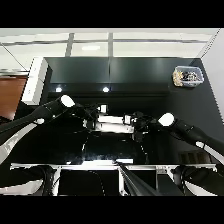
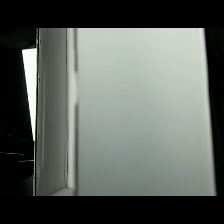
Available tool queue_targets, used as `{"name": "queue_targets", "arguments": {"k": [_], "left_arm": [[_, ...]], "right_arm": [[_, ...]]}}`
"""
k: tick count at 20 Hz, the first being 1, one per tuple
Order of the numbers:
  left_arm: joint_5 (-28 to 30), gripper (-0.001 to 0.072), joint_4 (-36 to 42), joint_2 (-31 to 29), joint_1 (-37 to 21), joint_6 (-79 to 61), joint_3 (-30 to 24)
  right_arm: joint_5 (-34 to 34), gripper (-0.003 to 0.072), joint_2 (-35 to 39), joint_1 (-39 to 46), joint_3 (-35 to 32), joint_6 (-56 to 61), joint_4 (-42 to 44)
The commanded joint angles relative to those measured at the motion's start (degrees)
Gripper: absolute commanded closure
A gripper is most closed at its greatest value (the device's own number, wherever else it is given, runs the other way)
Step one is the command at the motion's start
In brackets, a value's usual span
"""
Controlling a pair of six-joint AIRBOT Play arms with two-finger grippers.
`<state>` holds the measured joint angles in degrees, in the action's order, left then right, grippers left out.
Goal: Fold the box and place the chain.
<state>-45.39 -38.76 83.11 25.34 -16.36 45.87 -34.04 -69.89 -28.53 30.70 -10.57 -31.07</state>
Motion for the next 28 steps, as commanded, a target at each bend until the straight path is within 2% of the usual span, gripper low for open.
{"name": "queue_targets", "arguments": {"k": [1, 6, 20, 21, 22, 24, 25, 27, 28], "left_arm": [[0.1, 0.0684, 0.0, 0.0, 0.0, 0.1, 0.1], [-1.3, 0.0684, 0.0, 0.0, 0.0, 0.1, 0.1], [-1.2, 0.0683, 0.0, 0.0, 0.0, 0.1, 0.1], [-1.2, 0.0683, 0.1, 0.0, 0.0, 0.1, 0.1], [-1.1, 0.0682, 0.1, 0.0, 0.0, 0.1, 0.1], [-1.2, 0.0678, 0.0, -0.2, -0.1, 0.6, 0.1], [-1.1, 0.0615, 0.0, -0.8, -0.1, 1.5, 0.1], [-1.2, 0.0299, 0.0, -2.8, -0.1, 2.0, 0.1], [-1.2, 0.0261, -0.1, -4.2, -0.2, 3.6, 0.1]], "right_arm": [[-0.3, -0.0032, -0.6, 0.0, 0.0, -0.6, 0.5], [-1.8, -0.0032, -1.1, 2.6, 0.0, -0.7, 1.0], [-1.9, -0.0030, -1.9, 2.6, 0.0, -0.7, 1.5], [-1.9, 0.0061, -1.9, 2.6, 0.0, -0.7, 1.5], [-1.9, 0.0249, -1.9, 2.6, 0.0, -0.7, 1.5], [-1.9, 0.0275, -1.9, 2.6, 0.0, -0.7, 1.5], [-1.9, 0.0275, -1.9, 2.6, 0.0, -0.7, 1.5], [-1.9, 0.0275, -1.9, 2.6, 0.0, -0.7, 1.5], [-1.9, 0.0275, -1.9, 2.6, 0.0, -0.7, 1.5]]}}
